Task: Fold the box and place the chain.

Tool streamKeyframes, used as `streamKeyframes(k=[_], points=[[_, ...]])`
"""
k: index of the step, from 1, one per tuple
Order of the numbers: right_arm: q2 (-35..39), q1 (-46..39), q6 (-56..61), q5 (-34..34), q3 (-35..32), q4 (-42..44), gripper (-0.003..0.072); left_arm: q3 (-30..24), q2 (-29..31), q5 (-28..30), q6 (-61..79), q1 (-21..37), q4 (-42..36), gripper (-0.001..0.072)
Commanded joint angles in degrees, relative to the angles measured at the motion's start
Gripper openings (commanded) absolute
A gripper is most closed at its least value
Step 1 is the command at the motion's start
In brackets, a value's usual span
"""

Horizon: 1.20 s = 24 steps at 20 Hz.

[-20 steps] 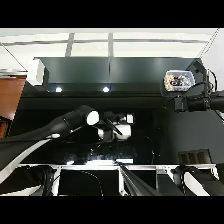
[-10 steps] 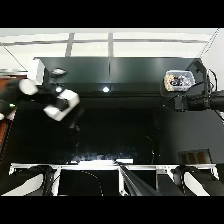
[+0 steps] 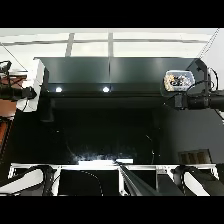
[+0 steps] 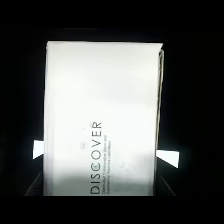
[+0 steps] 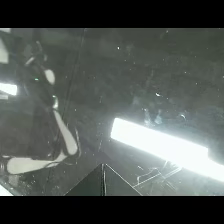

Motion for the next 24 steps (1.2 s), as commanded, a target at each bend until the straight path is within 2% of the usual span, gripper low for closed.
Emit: streamKeyframes(k=[1,5,8,12,24], points=[[0.0,0.0,0.3,-0.8,0.0,0.2,0.0009,4.1,-6.1,3.7,0.6,1.1,0.1,0.0282],[0.0,0.0,0.7,-0.9,0.0,0.2,0.0008,8.3,-11.3,4.2,1.4,1.1,-0.5,0.0282],[0.0,0.0,0.8,-1.0,0.0,0.2,0.0008,9.6,-13.2,6.6,2.6,1.1,-0.5,0.0282],[0.0,0.0,1.2,-1.4,0.0,0.2,0.0009,11.8,-15.9,6.6,2.6,1.0,-0.5,0.0282],[0.0,0.0,1.6,-2.4,0.0,0.2,0.0009,12.0,-16.2,6.6,2.8,0.8,-1.9,0.0293]])
